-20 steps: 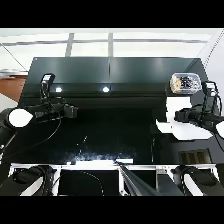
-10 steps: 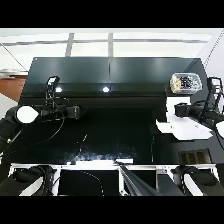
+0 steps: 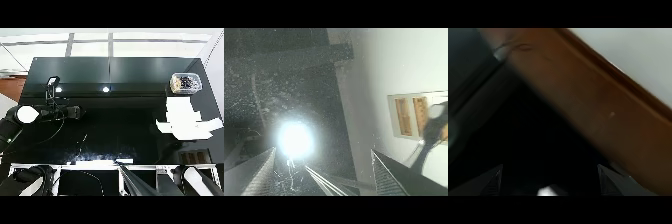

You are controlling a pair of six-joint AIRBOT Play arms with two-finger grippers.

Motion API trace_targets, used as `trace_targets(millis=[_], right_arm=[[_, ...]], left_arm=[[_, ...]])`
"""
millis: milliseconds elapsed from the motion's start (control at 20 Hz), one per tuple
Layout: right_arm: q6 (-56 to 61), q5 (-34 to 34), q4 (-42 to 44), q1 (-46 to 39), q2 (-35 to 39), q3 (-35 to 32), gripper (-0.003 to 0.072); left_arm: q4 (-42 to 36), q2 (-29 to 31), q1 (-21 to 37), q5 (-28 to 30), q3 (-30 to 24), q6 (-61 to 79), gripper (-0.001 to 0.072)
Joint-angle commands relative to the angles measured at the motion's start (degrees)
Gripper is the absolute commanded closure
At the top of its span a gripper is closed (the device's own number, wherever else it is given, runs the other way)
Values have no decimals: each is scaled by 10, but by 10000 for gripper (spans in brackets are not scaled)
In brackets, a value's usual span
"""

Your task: Fold the box and place the chain.

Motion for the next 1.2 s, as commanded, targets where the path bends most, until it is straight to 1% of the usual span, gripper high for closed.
trace_targets(millis=[0,50,100,150,200,300,350,400,450,550,700,800,850,900,950,1150], right_arm=[[-198,91,188,-172,-118,100,-15],[-250,131,205,-184,-150,129,-15],[-290,173,204,-190,-184,160,-15],[-320,205,206,-193,-214,183,-15],[-365,240,225,-193,-240,198,-14],[-480,320,310,-192,-284,207,-12],[-494,346,343,-191,-305,207,99],[-501,373,351,-186,-325,207,154],[-504,396,332,-179,-344,208,147],[-505,414,289,-165,-367,207,148],[-526,404,314,-148,-376,208,149],[-543,401,308,-129,-376,208,150],[-547,399,300,-119,-376,209,170],[-551,400,296,-111,-376,209,361],[-551,405,291,-104,-376,211,494],[-543,444,275,-100,-374,226,497]], left_arm=[[0,0,0,0,0,0,-4],[0,0,0,0,0,0,-4],[0,0,0,0,0,0,-4],[0,0,0,0,0,0,-4],[0,0,0,0,0,0,-4],[0,0,0,0,0,0,-4],[0,0,0,0,0,0,-4],[0,0,0,0,0,0,-4],[0,0,0,0,0,0,-4],[0,0,0,0,0,0,-4],[0,0,0,0,0,0,-4],[0,0,0,0,0,0,-4],[0,0,0,0,0,0,-4],[0,0,0,0,0,0,-3],[0,0,0,0,0,0,-4],[0,0,0,-5,0,0,-4]])
